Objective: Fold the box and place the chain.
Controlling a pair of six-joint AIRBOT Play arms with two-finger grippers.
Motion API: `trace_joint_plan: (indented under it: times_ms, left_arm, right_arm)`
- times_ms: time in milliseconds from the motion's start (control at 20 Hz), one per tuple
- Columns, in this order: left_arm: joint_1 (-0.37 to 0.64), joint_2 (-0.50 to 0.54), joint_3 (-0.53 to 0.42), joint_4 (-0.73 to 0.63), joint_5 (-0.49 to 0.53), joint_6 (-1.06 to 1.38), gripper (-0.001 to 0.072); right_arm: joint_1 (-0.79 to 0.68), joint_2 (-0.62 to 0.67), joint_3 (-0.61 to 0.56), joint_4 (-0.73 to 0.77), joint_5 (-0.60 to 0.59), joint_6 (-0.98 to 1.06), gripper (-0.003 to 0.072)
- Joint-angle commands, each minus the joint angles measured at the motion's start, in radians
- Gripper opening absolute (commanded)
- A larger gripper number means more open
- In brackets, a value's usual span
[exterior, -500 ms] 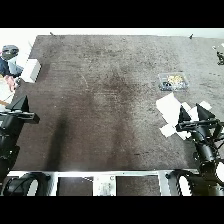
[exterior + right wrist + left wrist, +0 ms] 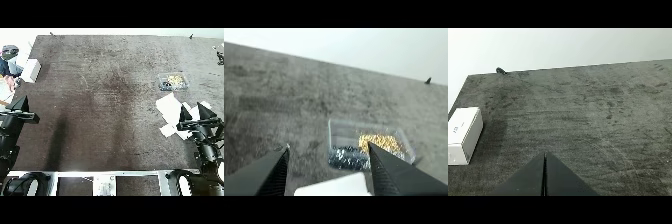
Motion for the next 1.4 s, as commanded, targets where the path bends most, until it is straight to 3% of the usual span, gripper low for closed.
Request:
trace_joint_plan:
  times_ms: [0,150,350,500,700,850,1100,1150,1200,1350]
  left_arm:
    - [-0.001,0.001,0.000,0.000,0.001,0.000,0.0013]
    - [-0.001,0.001,0.000,0.000,0.000,0.000,0.0013]
    - [-0.001,0.001,0.000,0.000,0.000,0.000,0.0013]
    - [-0.001,0.001,0.000,0.000,0.000,0.000,0.0013]
    - [-0.001,0.001,0.000,0.000,0.000,0.000,0.0013]
    - [-0.001,0.001,0.000,0.000,0.000,0.000,0.0013]
    - [-0.001,0.001,0.000,0.000,0.000,0.000,0.0013]
    - [-0.001,0.001,0.000,0.000,0.000,0.000,0.0013]
    - [-0.001,0.001,0.000,0.000,0.000,0.000,0.0013]
    - [-0.001,0.001,0.000,0.000,0.000,0.000,0.0013]
  right_arm:
    - [0.000,-0.044,0.068,0.000,-0.027,0.024,0.0550]
    - [-0.002,-0.225,0.196,-0.003,-0.044,0.042,0.0549]
    - [-0.080,-0.570,0.419,-0.003,-0.021,0.114,0.0548]
    - [-0.232,-0.819,0.593,-0.093,0.224,0.194,0.0530]
    - [-0.489,-1.118,0.880,-0.579,0.681,0.593,0.0531]
    - [-0.629,-1.310,1.116,-0.816,0.928,0.750,0.0531]
    - [-0.710,-1.627,1.513,-0.993,1.236,0.807,0.0528]
    - [-0.710,-1.683,1.582,-1.028,1.276,0.809,0.0528]
    - [-0.707,-1.741,1.649,-1.056,1.309,0.809,0.0470]
    - [-0.685,-1.876,1.794,-1.124,1.341,0.809,0.0469]
